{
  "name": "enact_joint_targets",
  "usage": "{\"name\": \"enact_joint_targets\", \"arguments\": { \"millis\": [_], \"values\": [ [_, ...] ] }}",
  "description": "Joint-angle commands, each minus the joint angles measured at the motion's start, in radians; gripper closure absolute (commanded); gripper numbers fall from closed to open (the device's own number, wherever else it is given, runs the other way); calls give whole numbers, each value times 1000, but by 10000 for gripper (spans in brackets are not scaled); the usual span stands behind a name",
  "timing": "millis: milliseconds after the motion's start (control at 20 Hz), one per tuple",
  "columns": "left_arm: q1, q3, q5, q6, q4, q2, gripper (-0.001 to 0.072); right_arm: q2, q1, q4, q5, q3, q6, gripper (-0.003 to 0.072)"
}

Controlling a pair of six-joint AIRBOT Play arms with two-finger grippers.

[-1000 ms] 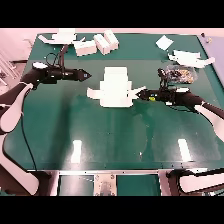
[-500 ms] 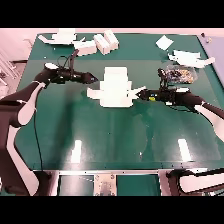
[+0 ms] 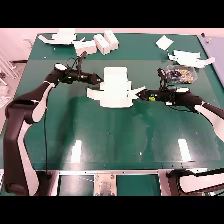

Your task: Fold the box and place the chain.

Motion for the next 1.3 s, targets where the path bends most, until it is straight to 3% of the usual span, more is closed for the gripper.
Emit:
{"name": "enact_joint_targets", "arguments": {
  "millis": [0,600,650,700,800,950,1000,1250],
  "values": [
    [-10,24,-21,-5,-5,-25,272,0,1,0,0,0,-5,682],
    [-64,24,1,51,-2,-27,296,0,0,0,0,0,-5,682],
    [-64,24,2,53,-2,-27,355,0,0,0,0,0,-5,682],
    [-64,24,2,56,-1,-27,356,0,0,0,0,0,-6,682],
    [-64,24,0,77,-1,-27,466,0,0,0,0,0,-13,682],
    [-64,24,-3,90,-1,-27,474,0,0,0,0,0,-13,682],
    [-64,24,-5,97,-1,-27,527,0,0,0,0,0,-16,681],
    [-64,24,-61,148,15,-39,541,0,0,0,0,0,-25,682]
  ]
}}
